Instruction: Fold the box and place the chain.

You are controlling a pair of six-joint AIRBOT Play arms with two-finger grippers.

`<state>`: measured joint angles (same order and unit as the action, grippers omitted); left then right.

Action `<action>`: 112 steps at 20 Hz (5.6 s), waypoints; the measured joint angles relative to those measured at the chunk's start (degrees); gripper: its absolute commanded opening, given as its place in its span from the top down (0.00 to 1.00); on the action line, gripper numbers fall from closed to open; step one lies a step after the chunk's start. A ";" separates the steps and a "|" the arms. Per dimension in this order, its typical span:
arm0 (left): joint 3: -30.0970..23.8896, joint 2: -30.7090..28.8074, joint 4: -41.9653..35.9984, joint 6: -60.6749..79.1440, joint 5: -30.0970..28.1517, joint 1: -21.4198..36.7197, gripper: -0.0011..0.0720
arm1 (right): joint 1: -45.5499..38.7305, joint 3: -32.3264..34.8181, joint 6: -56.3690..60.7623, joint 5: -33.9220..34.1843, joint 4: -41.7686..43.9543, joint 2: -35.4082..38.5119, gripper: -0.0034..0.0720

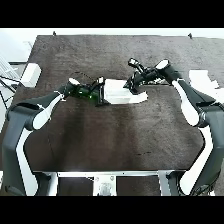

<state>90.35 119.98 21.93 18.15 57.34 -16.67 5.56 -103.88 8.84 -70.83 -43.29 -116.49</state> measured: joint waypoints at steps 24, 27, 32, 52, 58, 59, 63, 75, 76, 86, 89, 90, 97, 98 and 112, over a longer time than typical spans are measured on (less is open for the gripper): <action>0.00 0.00 -0.09 -0.15 -0.11 0.00 0.51 | -2.69 15.87 -11.76 1.84 -9.64 9.73 0.32; 0.00 0.00 -0.11 -0.15 -0.11 0.00 0.51 | -1.68 16.33 -12.50 3.26 -9.44 9.73 0.42; 0.00 0.00 -0.11 -0.15 -0.11 0.00 0.51 | -0.52 16.57 -12.87 3.80 -8.37 9.73 0.69; 0.00 0.00 -0.11 -0.24 -0.11 0.02 0.51 | 0.76 16.61 -15.45 5.38 -3.56 8.72 0.18; 0.00 0.00 -0.11 -0.15 -0.11 0.02 0.51 | -0.94 16.61 -10.08 2.08 -9.79 10.08 0.95; 0.00 0.00 -0.11 -0.15 -0.11 0.02 0.51 | -1.42 16.61 -8.85 1.22 -10.64 10.88 0.95; 0.00 0.00 -0.11 -0.15 -0.09 0.02 0.51 | -3.89 16.59 -2.47 -0.72 -12.02 15.37 0.95; 0.00 0.00 -0.11 -0.13 -0.09 0.02 0.51 | -19.23 19.08 32.20 1.95 -7.26 19.06 0.95; 0.00 0.00 -0.11 -0.13 -0.09 0.02 0.51 | -19.63 19.80 34.16 2.03 -7.04 18.43 0.95; 0.00 0.00 -0.11 -0.13 -0.09 0.02 0.51 | -15.87 22.69 42.77 2.34 -4.48 10.93 0.95; 0.00 0.00 -0.11 -0.13 -0.09 0.02 0.51 | -12.76 22.75 43.63 2.34 -2.69 9.68 0.95; 0.00 0.00 -0.09 -0.13 -0.09 0.02 0.51 | -11.65 22.75 43.60 2.32 -1.88 9.46 0.95; 0.00 0.00 -0.09 -0.13 -0.09 0.02 0.51 | -7.93 22.27 42.93 2.43 0.31 11.85 0.92; 0.00 0.00 -0.11 -0.13 -0.09 0.02 0.51 | -7.85 22.27 42.91 2.45 0.42 12.55 0.73; 0.00 0.00 -0.11 -0.13 -0.09 0.02 0.51 | -4.96 22.21 43.08 2.43 3.13 13.97 0.29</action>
<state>90.35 119.98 21.82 18.02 57.25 -16.64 0.60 -81.67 51.92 -68.40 -40.16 -102.52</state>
